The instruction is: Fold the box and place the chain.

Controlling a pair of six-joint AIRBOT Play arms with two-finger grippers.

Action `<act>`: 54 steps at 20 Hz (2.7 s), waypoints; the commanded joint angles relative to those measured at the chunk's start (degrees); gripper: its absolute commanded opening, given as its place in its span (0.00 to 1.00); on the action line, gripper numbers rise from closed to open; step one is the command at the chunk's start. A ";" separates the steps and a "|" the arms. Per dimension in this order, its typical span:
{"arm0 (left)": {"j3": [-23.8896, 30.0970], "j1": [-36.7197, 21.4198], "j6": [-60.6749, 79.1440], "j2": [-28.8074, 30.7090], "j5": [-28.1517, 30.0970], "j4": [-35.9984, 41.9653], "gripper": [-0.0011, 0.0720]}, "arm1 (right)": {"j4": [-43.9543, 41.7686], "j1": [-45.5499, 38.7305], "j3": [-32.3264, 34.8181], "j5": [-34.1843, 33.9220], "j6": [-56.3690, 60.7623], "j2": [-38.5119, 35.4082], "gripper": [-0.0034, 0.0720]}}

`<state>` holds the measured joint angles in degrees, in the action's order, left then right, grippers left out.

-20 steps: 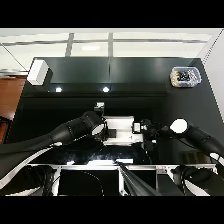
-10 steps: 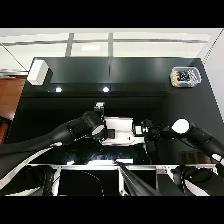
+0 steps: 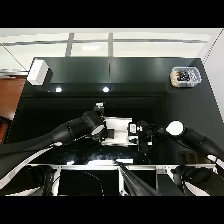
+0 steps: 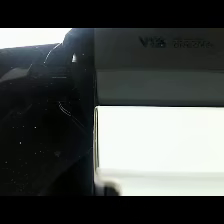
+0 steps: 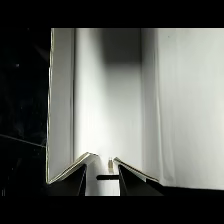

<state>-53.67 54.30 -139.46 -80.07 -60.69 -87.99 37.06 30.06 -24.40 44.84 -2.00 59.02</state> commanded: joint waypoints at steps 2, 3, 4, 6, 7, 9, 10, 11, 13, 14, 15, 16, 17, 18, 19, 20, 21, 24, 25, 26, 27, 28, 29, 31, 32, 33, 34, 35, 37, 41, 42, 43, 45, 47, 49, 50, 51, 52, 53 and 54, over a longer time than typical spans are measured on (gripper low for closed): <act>-0.07 0.02 -0.04 0.00 0.13 0.20 0.05 | -2.99 0.76 -0.04 -1.77 1.18 0.52 0.36; -0.07 0.02 -0.04 0.00 0.15 0.20 0.05 | -2.99 0.76 -0.04 -2.08 1.18 1.03 0.36; -0.07 0.02 -0.04 0.00 0.15 0.20 0.05 | -2.97 0.76 -0.04 -2.08 1.16 1.49 0.36; -0.07 0.02 -0.04 0.00 0.17 0.20 0.05 | -2.97 0.76 -0.04 -2.27 1.18 1.75 0.36; -0.07 0.02 -0.04 0.00 0.17 0.20 0.05 | -2.97 0.74 -0.04 -2.32 1.18 1.75 0.36; -0.07 0.02 -0.04 0.00 0.20 0.20 0.05 | -2.99 0.74 -0.04 -2.54 1.20 1.75 0.37; -0.07 0.02 -0.04 0.00 0.20 0.20 0.05 | -2.99 0.74 -0.04 -2.69 1.18 1.75 0.50; -0.07 0.02 -0.04 0.00 0.20 0.20 0.05 | -2.99 0.74 -0.04 -2.75 1.18 1.75 0.55; -0.07 0.02 -0.04 0.00 0.20 0.20 0.05 | -2.95 0.74 -0.04 -2.91 1.18 1.75 0.35; -0.07 0.02 -0.04 0.00 0.20 0.20 0.05 | -2.99 0.74 -0.04 -2.97 1.18 1.75 0.37; -0.07 0.02 -0.04 0.00 0.20 0.20 0.05 | -3.04 0.74 -0.04 -3.19 1.20 1.75 0.54; -0.07 0.02 -0.04 0.00 0.22 0.20 0.05 | -2.99 0.74 -0.04 -3.52 1.20 1.75 0.60; -0.07 0.02 -0.04 0.00 0.22 0.20 0.05 | -2.97 0.74 -0.04 -3.82 1.18 1.75 0.54; -0.07 0.02 -0.04 0.00 0.22 0.17 0.05 | -2.95 0.74 -0.04 -3.96 1.18 1.75 0.32; -0.07 0.02 -0.04 0.00 0.22 0.17 0.05 | -2.95 0.72 -0.04 -4.00 1.20 1.73 0.17; -0.07 0.00 -0.04 0.00 0.24 0.17 0.05 | -2.95 0.70 -0.07 -3.98 1.36 1.70 0.13; -0.07 0.00 -0.04 0.00 0.31 0.17 0.05 | -2.84 0.44 -0.09 -3.98 2.23 1.42 0.13; -0.07 0.00 -0.04 0.00 0.44 0.20 0.05 | 0.02 -3.26 -0.68 -2.21 11.85 -2.38 0.11; -0.07 0.02 -0.04 0.00 0.33 0.20 0.05 | 2.86 -5.62 -1.01 -0.74 16.92 -4.39 0.11; -0.07 0.02 -0.04 0.00 0.20 0.20 0.05 | 5.11 -8.17 -1.20 0.57 21.66 -6.51 0.11; -0.07 0.00 -0.04 0.00 0.20 0.20 0.05 | 6.21 -11.43 -1.46 3.19 25.22 -8.90 0.11; -0.07 0.00 -0.04 0.00 0.20 0.20 0.05 | 7.19 -14.78 -1.68 6.32 26.86 -11.17 0.11; -0.07 0.00 -0.04 0.00 0.17 0.20 0.05 | 8.22 -18.88 -1.86 9.53 28.83 -13.33 0.11; -0.07 0.00 -0.04 0.00 0.20 0.20 0.05 | 8.76 -28.15 -1.88 14.25 33.09 -15.76 0.11; -0.07 0.00 -0.04 0.00 0.20 0.20 0.05 | 8.66 -32.76 -1.88 15.78 35.69 -15.82 0.11; -0.07 0.00 -0.04 0.00 0.20 0.20 0.05 | 8.90 -37.24 -1.84 16.31 39.50 -15.61 0.11; -0.07 0.00 -0.04 0.00 0.20 0.20 0.05 | 9.84 -40.76 -1.84 15.82 44.48 -15.39 0.11; -0.07 0.00 -0.04 0.00 0.22 0.20 0.05 | 11.04 -43.87 -1.81 14.86 51.21 -14.84 0.11; -0.07 0.00 -0.04 0.00 0.22 0.17 0.05 | 12.35 -47.36 -1.81 15.80 61.24 -12.07 0.11; -0.07 0.00 -0.04 0.00 0.31 0.15 0.05 | 12.92 -46.45 -1.81 22.25 66.82 -1.84 0.11; -0.07 0.00 -0.04 0.00 0.35 0.15 0.05 | 12.81 -45.83 -1.81 23.85 67.58 0.94 0.11; -0.07 0.00 -0.04 0.00 0.39 0.15 0.05 | 12.70 -45.00 -1.81 25.18 68.06 3.21 0.11; -0.07 0.00 -0.04 0.00 0.44 0.15 0.05 | 12.52 -42.27 -1.81 27.15 68.08 6.43 0.11; -0.07 0.00 -0.04 0.00 0.48 0.15 0.05 | 12.46 -38.58 -1.81 28.11 68.24 8.09 0.11; -0.07 0.00 -0.04 0.00 0.63 0.11 0.05 | 9.57 -35.32 -1.81 27.98 68.19 9.18 0.11; -0.07 0.00 -0.04 0.00 0.90 0.13 0.05 | 7.89 -33.55 -1.81 27.34 67.95 9.73 0.11; -0.07 0.00 -0.04 0.00 1.20 0.17 0.05 | 7.45 -31.87 -1.81 26.73 67.93 10.32 0.11; -0.07 0.00 -0.04 0.00 1.64 0.17 0.05 | 7.21 -30.10 -1.81 26.38 67.93 11.06 0.11; -0.07 0.00 -0.04 0.00 1.77 0.17 0.05 | 6.78 -28.46 -1.81 26.27 67.84 11.56 0.11; -0.07 0.00 -0.04 0.00 1.88 0.15 0.05 | 5.97 -26.91 -1.81 26.10 67.01 11.89 0.11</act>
<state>-53.67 54.30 -139.50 -80.07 -59.42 -87.83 45.32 -1.30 -26.22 71.31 65.65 69.28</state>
